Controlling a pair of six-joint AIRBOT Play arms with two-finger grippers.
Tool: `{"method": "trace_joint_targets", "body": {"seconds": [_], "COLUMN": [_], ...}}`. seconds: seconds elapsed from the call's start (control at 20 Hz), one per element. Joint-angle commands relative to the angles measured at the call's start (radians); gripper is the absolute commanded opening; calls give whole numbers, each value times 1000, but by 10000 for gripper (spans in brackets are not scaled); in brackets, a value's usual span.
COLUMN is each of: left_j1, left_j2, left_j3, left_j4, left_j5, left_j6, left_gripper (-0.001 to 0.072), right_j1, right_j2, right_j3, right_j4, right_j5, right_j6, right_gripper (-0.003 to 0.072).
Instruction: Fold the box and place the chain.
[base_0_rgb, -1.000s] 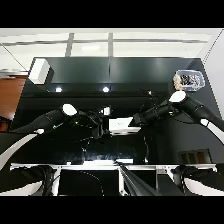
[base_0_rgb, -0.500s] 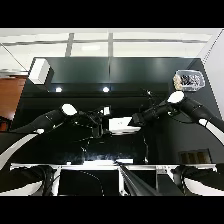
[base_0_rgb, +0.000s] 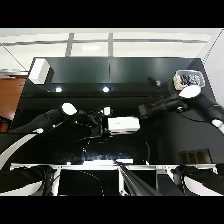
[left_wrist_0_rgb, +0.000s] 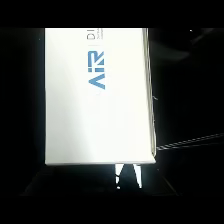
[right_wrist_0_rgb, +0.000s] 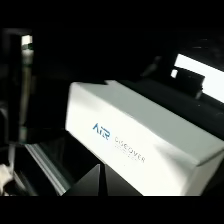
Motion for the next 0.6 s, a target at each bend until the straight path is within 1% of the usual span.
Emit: {"method": "trace_joint_targets", "body": {"seconds": [0.0,0.1,0.2,0.3,0.4,0.55], "left_j1": [1,7,14,3,-39,-97], "left_j2": [45,89,143,169,145,54], "left_j3": [10,10,11,33,100,205], "left_j4": [37,82,110,111,154,175], "left_j5": [-5,-6,-24,-71,-94,-97], "left_j6": [-36,-113,-188,-245,-348,-361], "left_gripper": [718,716,717,717,715,715], "right_j1": [-143,-233,-305,-347,-361,-363], "right_j2": [129,185,214,219,219,219], "right_j3": [13,13,13,13,13,13], "right_j4": [16,10,-5,-20,-24,-26], "right_j5": [80,101,106,106,88,70], "right_j6": [-4,-4,-5,-6,-17,-28], "right_gripper": [41,41,42,41,41,41]}}
